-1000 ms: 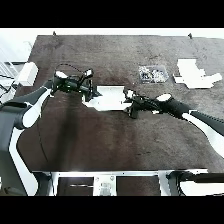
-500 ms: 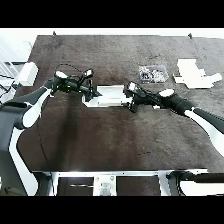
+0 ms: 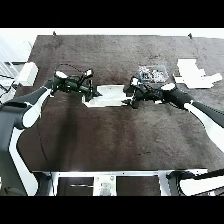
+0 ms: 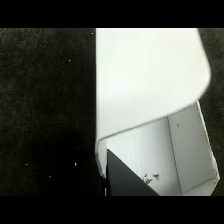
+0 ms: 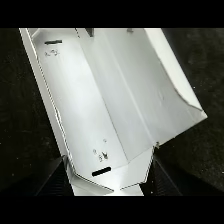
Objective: Fold the box and place the chain.
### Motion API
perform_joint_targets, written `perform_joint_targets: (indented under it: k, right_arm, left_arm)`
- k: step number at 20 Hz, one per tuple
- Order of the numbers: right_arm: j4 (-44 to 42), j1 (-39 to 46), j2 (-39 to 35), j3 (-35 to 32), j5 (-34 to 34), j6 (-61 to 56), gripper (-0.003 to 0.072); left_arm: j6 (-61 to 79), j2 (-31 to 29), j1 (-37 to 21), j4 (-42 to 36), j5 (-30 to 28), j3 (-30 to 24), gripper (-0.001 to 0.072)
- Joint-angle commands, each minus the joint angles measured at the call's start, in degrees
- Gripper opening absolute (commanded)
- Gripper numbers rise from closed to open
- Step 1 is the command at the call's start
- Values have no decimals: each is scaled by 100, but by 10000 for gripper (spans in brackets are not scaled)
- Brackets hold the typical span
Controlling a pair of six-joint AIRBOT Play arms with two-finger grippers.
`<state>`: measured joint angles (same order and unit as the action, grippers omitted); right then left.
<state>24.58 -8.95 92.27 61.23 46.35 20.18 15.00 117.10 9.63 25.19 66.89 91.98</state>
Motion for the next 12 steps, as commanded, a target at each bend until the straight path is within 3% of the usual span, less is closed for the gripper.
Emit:
perform_joint_targets:
  k: [1, 12]
  right_arm:
    - [166, 160, 306, 374, 632, -7, 621]
    - [667, 343, 1049, 1349, 1567, -247, 620]
  left_arm:
    - [2, -2, 2, 2, 0, -2, 19]
    - [2, -2, 2, 2, 0, -2, 19]
